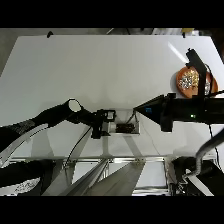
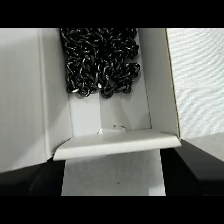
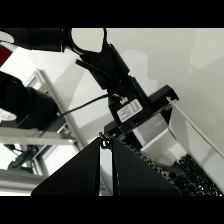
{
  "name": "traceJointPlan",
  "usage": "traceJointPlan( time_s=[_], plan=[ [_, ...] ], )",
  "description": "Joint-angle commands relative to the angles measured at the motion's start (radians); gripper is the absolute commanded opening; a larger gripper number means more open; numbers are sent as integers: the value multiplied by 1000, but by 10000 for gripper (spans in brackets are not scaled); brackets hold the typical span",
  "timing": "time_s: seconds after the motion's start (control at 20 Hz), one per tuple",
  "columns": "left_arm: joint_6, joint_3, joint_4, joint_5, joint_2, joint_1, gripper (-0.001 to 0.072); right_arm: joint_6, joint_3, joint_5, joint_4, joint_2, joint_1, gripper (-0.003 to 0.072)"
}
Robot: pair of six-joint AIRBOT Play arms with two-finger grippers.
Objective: Fold the box and place the chain.
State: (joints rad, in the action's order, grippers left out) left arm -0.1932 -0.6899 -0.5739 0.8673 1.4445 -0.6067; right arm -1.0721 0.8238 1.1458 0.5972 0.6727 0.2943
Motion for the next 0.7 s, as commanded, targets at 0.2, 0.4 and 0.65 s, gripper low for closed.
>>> traceJointPlan(
  time_s=[0.2, 0.4, 0.65],
  plan=[
    [-1, 0, 0, 2, -1, 1, 315, 12, -16, -52, 102, 165, 118, 15],
    [-1, 0, 0, 2, -1, 0, 315, 21, -22, -79, 137, 273, 202, 15],
    [-1, 0, 0, 1, -1, 0, 315, -52, -34, -93, 265, 340, 217, 16]
  ],
)
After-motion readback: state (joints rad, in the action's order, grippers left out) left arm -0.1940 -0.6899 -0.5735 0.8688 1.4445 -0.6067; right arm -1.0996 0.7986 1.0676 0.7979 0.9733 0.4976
